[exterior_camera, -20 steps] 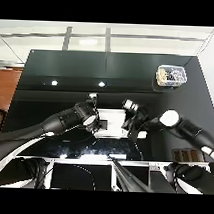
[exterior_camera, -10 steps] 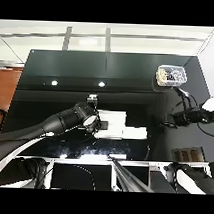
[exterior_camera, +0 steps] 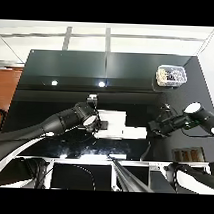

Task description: Fold the box and place the chain.

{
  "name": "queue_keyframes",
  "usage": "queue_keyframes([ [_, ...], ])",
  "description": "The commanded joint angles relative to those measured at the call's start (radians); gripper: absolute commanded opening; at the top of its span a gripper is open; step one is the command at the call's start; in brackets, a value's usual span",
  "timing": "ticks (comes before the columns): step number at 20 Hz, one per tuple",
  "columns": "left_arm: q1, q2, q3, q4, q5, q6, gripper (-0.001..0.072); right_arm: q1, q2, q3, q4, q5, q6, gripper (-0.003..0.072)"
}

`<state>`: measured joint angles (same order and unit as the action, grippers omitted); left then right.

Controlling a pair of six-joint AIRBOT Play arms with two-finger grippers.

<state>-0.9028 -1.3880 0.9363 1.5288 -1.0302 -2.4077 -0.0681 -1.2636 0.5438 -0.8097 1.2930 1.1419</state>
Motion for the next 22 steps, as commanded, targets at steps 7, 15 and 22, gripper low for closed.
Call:
queue_keyframes([
  [7,0.001,0.0,0.001,0.0,0.0,0.0,0.0027,0.078,-0.039,-0.003,0.232,0.016,-0.213,0.0204],
  [15,0.001,0.0,0.001,0.0,0.0,0.0,0.0027,0.245,-0.037,0.053,0.258,0.019,-0.202,0.0607],
  [22,0.001,0.0,0.001,0.004,0.001,0.0,0.0027,0.391,-0.037,0.179,0.159,-0.105,0.043,0.0545],
])
